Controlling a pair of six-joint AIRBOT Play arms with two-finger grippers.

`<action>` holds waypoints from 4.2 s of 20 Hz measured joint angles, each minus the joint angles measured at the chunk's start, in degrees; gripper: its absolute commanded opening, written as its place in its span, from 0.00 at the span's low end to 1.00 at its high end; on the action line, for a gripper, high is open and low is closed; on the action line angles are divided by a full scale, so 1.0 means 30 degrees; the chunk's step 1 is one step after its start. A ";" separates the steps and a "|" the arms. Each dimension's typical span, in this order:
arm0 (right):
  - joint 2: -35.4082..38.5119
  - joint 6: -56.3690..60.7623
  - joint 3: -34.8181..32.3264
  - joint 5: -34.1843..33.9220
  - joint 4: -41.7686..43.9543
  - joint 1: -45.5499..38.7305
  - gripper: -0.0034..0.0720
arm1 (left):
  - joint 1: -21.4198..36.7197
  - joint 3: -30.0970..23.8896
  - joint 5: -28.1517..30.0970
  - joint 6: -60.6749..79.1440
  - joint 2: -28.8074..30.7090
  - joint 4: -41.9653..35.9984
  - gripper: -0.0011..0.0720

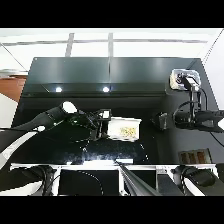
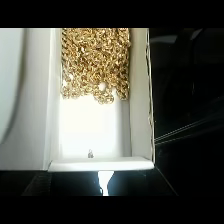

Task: Fold the box and place the chain.

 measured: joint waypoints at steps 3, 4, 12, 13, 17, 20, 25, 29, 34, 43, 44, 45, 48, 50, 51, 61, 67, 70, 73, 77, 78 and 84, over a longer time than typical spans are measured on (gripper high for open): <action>-0.0612 -0.0087 0.0000 -0.1530 0.0182 0.0299 1.00 | -0.0102 0.0007 0.0168 -0.0160 0.0000 0.0138 0.70; -0.1005 -0.0270 0.0000 -0.2142 0.0437 0.0415 1.00 | -0.0117 0.0007 0.0204 -0.0175 0.0000 0.0168 0.70; -0.5836 -0.6674 0.0000 -0.5042 0.4335 0.0736 0.99 | -0.0153 0.0007 0.0357 -0.0248 0.0000 0.0313 0.70; -0.6156 -0.8065 0.0000 -0.4590 0.4597 0.0750 0.99 | -0.0153 0.0007 0.0364 -0.0248 0.0000 0.0313 0.70; -0.6717 -1.2961 0.0539 -0.2047 0.4947 0.0758 0.99 | -0.0153 0.0007 0.0415 -0.0248 0.0000 0.0328 0.70; -0.6856 -1.4936 0.1268 -0.0619 0.4721 0.0780 0.99 | -0.0153 0.0007 0.0437 -0.0255 0.0000 0.0328 0.70; -0.6936 -1.6997 0.1195 0.0546 0.4393 0.1523 0.99 | -0.0153 0.0007 0.0459 -0.0255 0.0000 0.0335 0.70; -0.6936 -1.7806 0.0546 -0.0233 0.4073 0.2302 0.99 | -0.0153 0.0007 0.0466 -0.0262 0.0000 0.0335 0.70; -0.6936 -1.8331 0.0182 -0.0940 0.3956 0.2863 0.77 | -0.0153 0.0007 0.0459 -0.0270 0.0000 0.0335 0.70; -0.6929 -1.8411 0.0102 -0.1574 0.3424 0.3774 0.45 | -0.0153 0.0007 0.0466 -0.0299 0.0000 0.0335 0.70; -0.6936 -1.8229 0.0102 -0.1632 0.3381 0.3825 0.45 | -0.0153 0.0007 0.0466 -0.0299 0.0000 0.0335 0.71; -0.6936 -1.8068 0.0102 -0.1654 0.3359 0.3869 0.45 | -0.0153 0.0007 0.0466 -0.0291 0.0000 0.0335 0.70; -0.6936 -1.7617 0.0102 -0.1683 0.3330 0.3927 0.45 | -0.0153 0.0007 0.0459 -0.0277 0.0000 0.0335 0.70; -0.6929 -1.7442 0.0102 -0.1683 0.3322 0.3949 0.36 | -0.0153 0.0007 0.0459 -0.0255 0.0000 0.0335 0.70; -0.6936 -1.7362 0.0102 -0.1705 0.3315 0.3949 0.36 | -0.0153 0.0007 0.0459 -0.0248 0.0000 0.0335 0.70; -0.6929 -1.7063 -0.0379 -0.1639 0.3526 0.3963 0.36 | -0.0153 0.0007 0.0444 -0.0248 -0.0007 0.0342 0.70; -0.6929 -1.6721 -0.0576 -0.1661 0.3526 0.3971 0.37 | -0.0153 0.0007 0.0437 -0.0240 -0.0007 0.0342 0.70; -0.6936 -1.6640 -0.0612 -0.1654 0.3475 0.3971 0.51 | -0.0153 0.0007 0.0437 -0.0233 -0.0007 0.0350 0.71; -0.6936 -1.6633 -0.0612 -0.1654 0.3483 0.3971 0.51 | -0.0153 0.0007 0.0437 -0.0240 -0.0007 0.0350 0.70; -0.6958 -1.6633 -0.0670 -0.1916 0.3504 0.3971 0.51 | -0.0153 0.0007 0.0437 -0.0248 0.0000 0.0350 0.70; -0.6965 -1.6633 -0.0729 -0.2004 0.3519 0.3971 0.51 | -0.0153 0.0007 0.0437 -0.0255 -0.0007 0.0350 0.71; -0.6994 -1.6517 -0.0889 -0.2215 0.3570 0.3971 0.51 | -0.0153 0.0007 0.0437 -0.0262 -0.0007 0.0342 0.71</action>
